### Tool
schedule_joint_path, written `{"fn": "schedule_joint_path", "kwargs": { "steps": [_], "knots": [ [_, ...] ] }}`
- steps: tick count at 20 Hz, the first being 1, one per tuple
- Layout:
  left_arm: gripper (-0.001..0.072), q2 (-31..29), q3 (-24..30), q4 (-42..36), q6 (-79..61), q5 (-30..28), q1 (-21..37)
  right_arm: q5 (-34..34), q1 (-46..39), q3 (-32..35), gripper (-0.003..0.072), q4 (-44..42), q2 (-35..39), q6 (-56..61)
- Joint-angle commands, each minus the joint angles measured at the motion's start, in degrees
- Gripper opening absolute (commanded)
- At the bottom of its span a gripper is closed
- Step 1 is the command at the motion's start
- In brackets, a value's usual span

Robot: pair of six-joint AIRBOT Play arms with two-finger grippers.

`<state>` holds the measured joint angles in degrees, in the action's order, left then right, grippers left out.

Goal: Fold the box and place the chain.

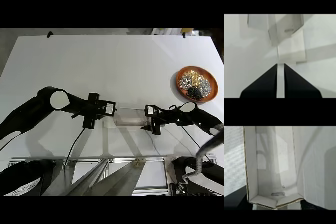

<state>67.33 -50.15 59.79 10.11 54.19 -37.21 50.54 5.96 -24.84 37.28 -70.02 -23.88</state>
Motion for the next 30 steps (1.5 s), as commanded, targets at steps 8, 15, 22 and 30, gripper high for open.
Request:
{"fn": "schedule_joint_path", "kwargs": {
  "steps": [8,15,22,30],
  "knots": [
    [0.0102,10.14,0.09,-3.61,-5.60,-0.37,-0.96,0.02,0.00,-0.02,0.0403,0.00,0.02,0.00],
    [0.0279,11.54,0.33,0.42,-5.66,-2.93,1.60,0.02,0.00,-0.04,0.0403,0.00,0.02,0.00],
    [0.0343,13.79,0.33,-3.87,-11.15,-6.12,-0.35,0.00,0.00,-0.02,0.0403,0.00,0.02,0.00],
    [0.0343,14.19,0.33,-5.38,-11.82,-9.53,-2.56,0.00,0.00,-0.04,0.0403,0.00,0.02,0.00]
  ]
}}
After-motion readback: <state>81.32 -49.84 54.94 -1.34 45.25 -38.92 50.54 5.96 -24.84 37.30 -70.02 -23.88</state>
